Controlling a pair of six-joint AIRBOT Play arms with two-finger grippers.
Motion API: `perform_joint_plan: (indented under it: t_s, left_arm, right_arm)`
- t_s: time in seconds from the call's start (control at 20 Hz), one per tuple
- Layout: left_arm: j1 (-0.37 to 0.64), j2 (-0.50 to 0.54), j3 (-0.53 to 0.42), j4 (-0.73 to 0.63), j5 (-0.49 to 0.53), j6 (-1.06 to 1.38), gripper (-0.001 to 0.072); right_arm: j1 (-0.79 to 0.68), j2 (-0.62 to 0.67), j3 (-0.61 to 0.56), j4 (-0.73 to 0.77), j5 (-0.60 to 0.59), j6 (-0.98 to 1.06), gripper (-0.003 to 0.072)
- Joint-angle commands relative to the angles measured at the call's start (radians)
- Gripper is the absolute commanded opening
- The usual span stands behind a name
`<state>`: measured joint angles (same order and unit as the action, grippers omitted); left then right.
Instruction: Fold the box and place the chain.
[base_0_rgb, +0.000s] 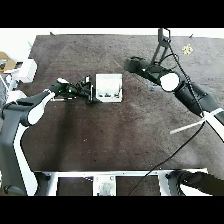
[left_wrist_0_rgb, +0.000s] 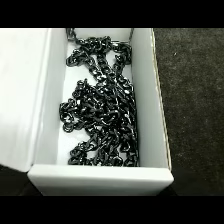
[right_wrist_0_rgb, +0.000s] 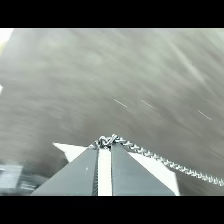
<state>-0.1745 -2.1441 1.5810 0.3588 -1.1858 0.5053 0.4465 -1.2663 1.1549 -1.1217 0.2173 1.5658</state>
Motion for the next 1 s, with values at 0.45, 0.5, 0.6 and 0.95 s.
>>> perform_joint_plan:
  t_s: [0.45,0.5,0.6,0.95]
  left_arm:
    - [0.001,0.001,0.001,0.0,0.0,0.0,0.0292]
    - [0.001,0.001,0.001,0.0,0.0,0.0,0.0293]
    - [0.001,0.001,0.001,0.0,0.0,0.0,0.0292]
    - [0.001,0.001,0.001,0.0,0.0,0.0,0.0292]
  right_arm:
    - [0.153,-0.126,-0.06,-0.068,0.01,0.028,0.0041]
    - [0.153,-0.126,-0.081,-0.076,0.034,0.027,0.0392]
    - [0.135,-0.125,-0.103,-0.135,0.093,0.028,0.0238]
    - [-0.233,-0.126,-0.171,-0.165,0.156,0.046,0.0217]
